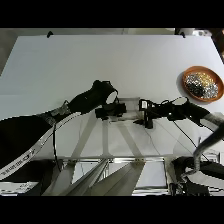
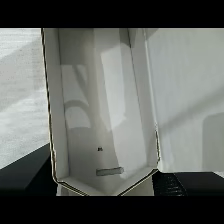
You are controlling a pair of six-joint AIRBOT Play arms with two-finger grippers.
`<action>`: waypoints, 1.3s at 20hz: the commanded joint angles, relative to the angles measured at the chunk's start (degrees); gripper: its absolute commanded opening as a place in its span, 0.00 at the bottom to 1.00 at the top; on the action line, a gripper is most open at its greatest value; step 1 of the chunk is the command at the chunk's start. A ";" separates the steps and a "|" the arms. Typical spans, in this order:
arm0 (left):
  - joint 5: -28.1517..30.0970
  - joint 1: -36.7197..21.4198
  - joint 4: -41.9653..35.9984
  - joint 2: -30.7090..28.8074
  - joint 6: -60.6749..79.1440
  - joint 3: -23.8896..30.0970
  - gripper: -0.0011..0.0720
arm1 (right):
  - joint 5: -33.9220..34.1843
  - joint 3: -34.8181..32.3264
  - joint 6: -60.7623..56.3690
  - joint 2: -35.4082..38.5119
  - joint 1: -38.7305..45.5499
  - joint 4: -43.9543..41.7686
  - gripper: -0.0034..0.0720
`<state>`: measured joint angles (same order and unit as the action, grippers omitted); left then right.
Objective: Fold the box and place the chain.
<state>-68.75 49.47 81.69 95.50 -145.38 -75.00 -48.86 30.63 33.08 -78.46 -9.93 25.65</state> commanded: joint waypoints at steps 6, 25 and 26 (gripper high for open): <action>-0.07 0.63 1.03 3.72 -2.93 -0.37 0.46 | 0.00 -0.02 0.00 0.00 0.00 0.00 0.64; -1.66 0.48 2.78 3.58 9.09 -0.37 0.03 | 0.00 -0.02 0.00 0.00 0.00 0.00 0.64; -1.86 0.46 2.80 3.58 9.09 -0.37 0.03 | 0.00 -0.02 0.00 0.00 0.00 0.00 0.64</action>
<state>-69.21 49.93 84.71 99.13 -136.64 -75.42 -48.95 30.61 33.08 -78.48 -9.96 25.67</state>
